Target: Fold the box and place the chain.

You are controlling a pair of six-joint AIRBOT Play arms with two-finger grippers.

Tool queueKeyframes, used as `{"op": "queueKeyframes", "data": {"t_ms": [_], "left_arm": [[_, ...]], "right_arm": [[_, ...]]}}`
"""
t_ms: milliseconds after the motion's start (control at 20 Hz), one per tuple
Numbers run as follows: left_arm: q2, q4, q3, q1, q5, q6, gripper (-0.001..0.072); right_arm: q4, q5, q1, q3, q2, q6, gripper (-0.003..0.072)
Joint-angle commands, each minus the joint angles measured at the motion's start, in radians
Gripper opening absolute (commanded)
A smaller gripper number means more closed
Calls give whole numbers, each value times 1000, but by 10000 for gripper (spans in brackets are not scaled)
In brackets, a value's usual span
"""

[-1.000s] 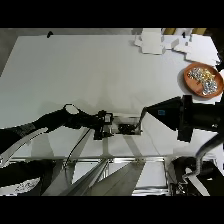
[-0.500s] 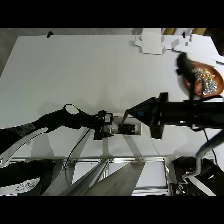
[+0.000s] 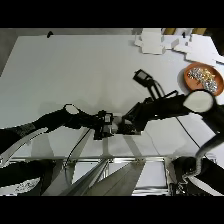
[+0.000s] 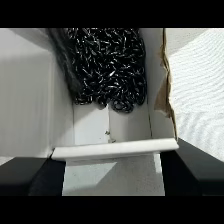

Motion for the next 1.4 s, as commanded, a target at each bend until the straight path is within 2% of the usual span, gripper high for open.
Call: {"op": "queueKeyframes", "data": {"t_ms": [0,150,200,350,550,650,700,900,1000,1100,1200,1300,1350], "left_arm": [[0,0,0,0,0,0,209],[0,0,0,0,0,0,209],[0,0,0,0,0,0,209],[0,0,0,0,0,0,209],[0,0,0,0,0,0,209],[0,0,0,0,0,0,209],[0,0,0,0,0,0,209],[0,0,0,0,0,0,209],[0,0,0,0,0,0,209],[0,0,0,0,0,0,209],[0,0,0,0,0,0,209],[0,0,0,0,0,0,209],[0,0,0,0,0,0,209]], "right_arm": [[-48,1,58,1,-109,1,31],[-57,1,88,3,-132,0,250],[-61,2,87,7,-125,0,251],[-106,39,87,72,-107,22,250],[-290,82,87,225,-107,84,209],[-363,31,87,250,-108,83,42],[-393,-2,87,250,-114,83,22],[-460,-31,88,250,-187,24,22],[-381,-14,78,248,-220,-73,22],[-308,-49,77,230,-223,-198,22],[-305,-85,90,193,-224,-255,22],[-302,-60,90,148,-222,-266,24],[-289,-39,93,130,-216,-271,55]]}}
